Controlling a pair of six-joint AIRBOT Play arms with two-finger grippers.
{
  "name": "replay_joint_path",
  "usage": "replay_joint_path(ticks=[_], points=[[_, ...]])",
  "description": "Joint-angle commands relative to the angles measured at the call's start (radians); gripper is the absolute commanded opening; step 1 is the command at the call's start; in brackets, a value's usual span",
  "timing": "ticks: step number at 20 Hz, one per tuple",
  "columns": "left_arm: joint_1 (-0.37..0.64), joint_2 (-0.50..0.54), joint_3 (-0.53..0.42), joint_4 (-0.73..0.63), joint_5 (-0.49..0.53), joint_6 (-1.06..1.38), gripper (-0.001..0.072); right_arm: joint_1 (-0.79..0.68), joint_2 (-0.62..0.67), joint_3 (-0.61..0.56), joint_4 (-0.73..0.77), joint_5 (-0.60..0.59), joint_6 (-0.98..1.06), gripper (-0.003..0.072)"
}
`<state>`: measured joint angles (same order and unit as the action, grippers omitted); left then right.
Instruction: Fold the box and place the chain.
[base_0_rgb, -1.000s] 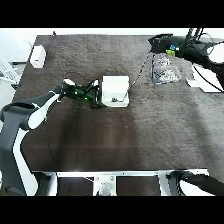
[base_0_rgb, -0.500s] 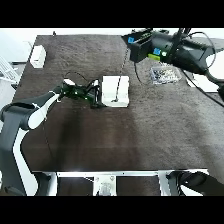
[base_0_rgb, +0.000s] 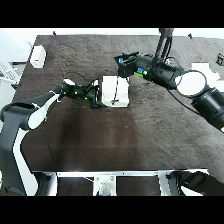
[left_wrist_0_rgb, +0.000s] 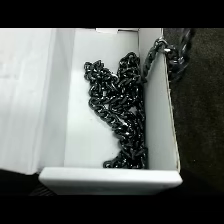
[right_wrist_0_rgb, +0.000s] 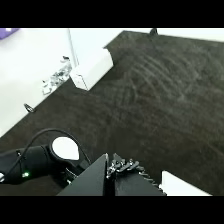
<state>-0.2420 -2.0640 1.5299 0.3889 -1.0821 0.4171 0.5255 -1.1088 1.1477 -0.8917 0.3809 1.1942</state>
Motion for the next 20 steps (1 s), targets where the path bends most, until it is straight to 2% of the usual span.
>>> replay_joint_path(ticks=[1,5,11,17,20], points=[[0.000,0.000,0.000,0.000,0.000,0.000,0.0233,0.003,-0.043,-0.060,0.001,-0.067,0.035,0.0011],[0.000,0.000,0.000,0.000,0.000,0.000,0.0234,0.003,-0.071,-0.049,0.000,-0.179,0.037,0.0011],[0.000,0.000,0.000,0.000,0.000,0.000,0.0233,0.011,-0.071,0.103,-0.001,-0.179,0.024,0.0012],[0.000,0.000,0.000,0.000,0.000,0.000,0.0233,0.008,-0.092,0.039,0.001,-0.188,0.030,0.0011],[0.000,0.000,0.000,0.000,0.000,0.000,0.0233,0.008,-0.144,0.014,0.000,-0.207,0.048,0.0011]])
